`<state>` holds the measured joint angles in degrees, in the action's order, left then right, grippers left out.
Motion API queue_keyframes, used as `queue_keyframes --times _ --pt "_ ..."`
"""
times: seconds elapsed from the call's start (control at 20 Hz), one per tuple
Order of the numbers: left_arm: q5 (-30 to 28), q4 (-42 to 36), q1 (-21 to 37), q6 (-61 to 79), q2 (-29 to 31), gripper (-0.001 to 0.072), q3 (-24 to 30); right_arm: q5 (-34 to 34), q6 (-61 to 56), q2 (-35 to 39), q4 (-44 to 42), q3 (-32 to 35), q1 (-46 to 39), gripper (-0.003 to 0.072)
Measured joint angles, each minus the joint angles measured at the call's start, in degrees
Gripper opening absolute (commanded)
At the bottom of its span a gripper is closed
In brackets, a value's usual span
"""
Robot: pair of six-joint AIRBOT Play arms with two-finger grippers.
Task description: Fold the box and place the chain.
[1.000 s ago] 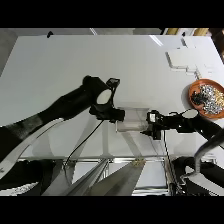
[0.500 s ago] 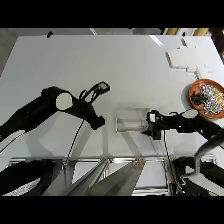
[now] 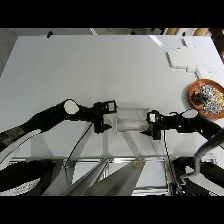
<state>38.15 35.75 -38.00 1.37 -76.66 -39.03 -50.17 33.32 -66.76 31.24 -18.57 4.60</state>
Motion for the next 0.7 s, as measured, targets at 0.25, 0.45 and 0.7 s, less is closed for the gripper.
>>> queue_keyframes --times 0.25,0.45,0.7 --pt "-1.99 -4.46 -2.36 9.25 -2.93 0.0706 0.28 0.0 0.0 0.0 0.0 0.0 0.0 0.0411" --pt "-2.51 -8.37 -3.37 11.56 -3.89 0.07 0.33 -0.02 0.0 0.0 0.04 -0.02 -0.02 0.0411" --pt "-2.47 -11.56 -4.07 12.04 -4.7 0.07 0.37 -0.07 0.17 0.04 0.22 -0.02 -0.07 0.0411"
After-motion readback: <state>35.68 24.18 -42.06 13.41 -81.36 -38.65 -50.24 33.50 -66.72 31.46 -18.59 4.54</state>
